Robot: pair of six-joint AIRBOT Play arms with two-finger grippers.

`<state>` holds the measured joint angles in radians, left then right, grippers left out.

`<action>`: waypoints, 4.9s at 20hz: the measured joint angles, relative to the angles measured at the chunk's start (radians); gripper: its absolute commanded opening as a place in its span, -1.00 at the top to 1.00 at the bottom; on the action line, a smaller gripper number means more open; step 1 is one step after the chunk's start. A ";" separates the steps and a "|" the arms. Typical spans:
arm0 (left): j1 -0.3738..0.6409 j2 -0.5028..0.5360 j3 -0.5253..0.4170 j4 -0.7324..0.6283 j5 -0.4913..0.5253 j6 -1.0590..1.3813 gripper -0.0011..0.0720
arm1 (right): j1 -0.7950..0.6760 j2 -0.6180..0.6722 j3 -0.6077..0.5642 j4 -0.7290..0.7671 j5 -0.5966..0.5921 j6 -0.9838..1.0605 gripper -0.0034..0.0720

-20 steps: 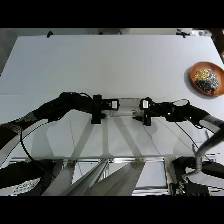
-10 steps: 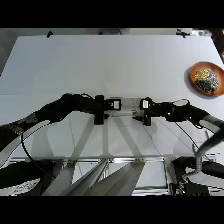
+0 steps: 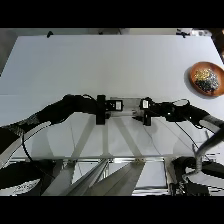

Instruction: Fold the box and place the chain.

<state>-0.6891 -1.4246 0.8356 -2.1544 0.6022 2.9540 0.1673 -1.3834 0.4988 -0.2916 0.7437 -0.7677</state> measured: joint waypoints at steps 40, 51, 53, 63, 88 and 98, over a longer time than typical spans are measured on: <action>-0.007 0.018 0.000 -0.006 -0.056 -0.047 0.43 | 0.000 -0.001 0.000 0.000 -0.001 0.000 -0.42; -0.047 0.018 0.000 -0.050 -0.084 -0.037 0.04 | 0.000 -0.001 0.000 -0.001 0.000 -0.001 -0.42; -0.047 0.018 0.000 -0.052 -0.084 -0.037 -0.32 | 0.000 -0.001 0.000 -0.001 0.000 -0.001 -0.42; -0.039 0.029 0.000 -0.053 -0.059 -0.090 0.87 | 0.000 -0.001 0.000 0.000 0.000 0.000 -0.42; 0.394 0.254 0.000 -0.018 0.374 -0.666 0.95 | 0.000 -0.001 0.000 0.000 0.000 0.000 -0.42; 0.407 0.173 0.000 0.088 0.296 -1.028 0.95 | 0.000 -0.001 0.000 0.000 0.000 0.000 -0.42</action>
<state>-0.2817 -1.2518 0.8360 -2.0666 0.8978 1.9255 0.1673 -1.3846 0.4992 -0.2916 0.7437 -0.7681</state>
